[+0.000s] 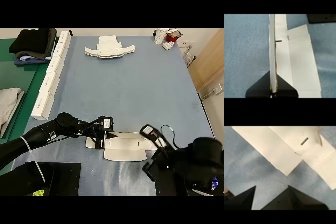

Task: Fold the box.

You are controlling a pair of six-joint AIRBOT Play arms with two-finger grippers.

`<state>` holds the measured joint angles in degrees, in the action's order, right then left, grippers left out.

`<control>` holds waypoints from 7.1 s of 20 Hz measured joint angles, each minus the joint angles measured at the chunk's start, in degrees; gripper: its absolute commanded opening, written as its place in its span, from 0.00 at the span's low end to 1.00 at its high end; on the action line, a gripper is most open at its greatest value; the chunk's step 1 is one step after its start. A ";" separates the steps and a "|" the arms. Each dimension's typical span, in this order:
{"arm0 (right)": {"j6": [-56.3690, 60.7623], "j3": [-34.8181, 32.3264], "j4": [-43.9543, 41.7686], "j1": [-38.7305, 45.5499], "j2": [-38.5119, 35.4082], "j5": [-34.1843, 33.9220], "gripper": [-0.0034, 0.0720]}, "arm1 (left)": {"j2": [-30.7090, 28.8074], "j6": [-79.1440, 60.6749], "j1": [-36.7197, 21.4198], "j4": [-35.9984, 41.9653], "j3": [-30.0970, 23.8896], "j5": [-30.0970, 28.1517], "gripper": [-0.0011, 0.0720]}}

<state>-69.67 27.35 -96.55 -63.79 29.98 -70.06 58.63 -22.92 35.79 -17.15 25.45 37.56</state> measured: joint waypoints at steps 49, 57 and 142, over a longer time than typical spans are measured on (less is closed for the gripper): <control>-90.27 -4.96 -28.04 36.63 14.80 18.64 1.00 | 0.00 0.00 0.00 0.02 0.00 0.07 0.03; -93.09 -5.07 -28.61 37.38 15.61 19.02 1.00 | 0.00 0.00 0.00 0.02 0.00 0.07 0.03; -100.32 -8.41 -29.22 35.82 20.72 26.34 0.73 | 1.01 5.46 0.00 0.87 0.02 0.11 0.51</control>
<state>-169.99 18.94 -125.78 -27.97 50.70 -43.72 59.64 -17.45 35.79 -16.27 25.47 37.67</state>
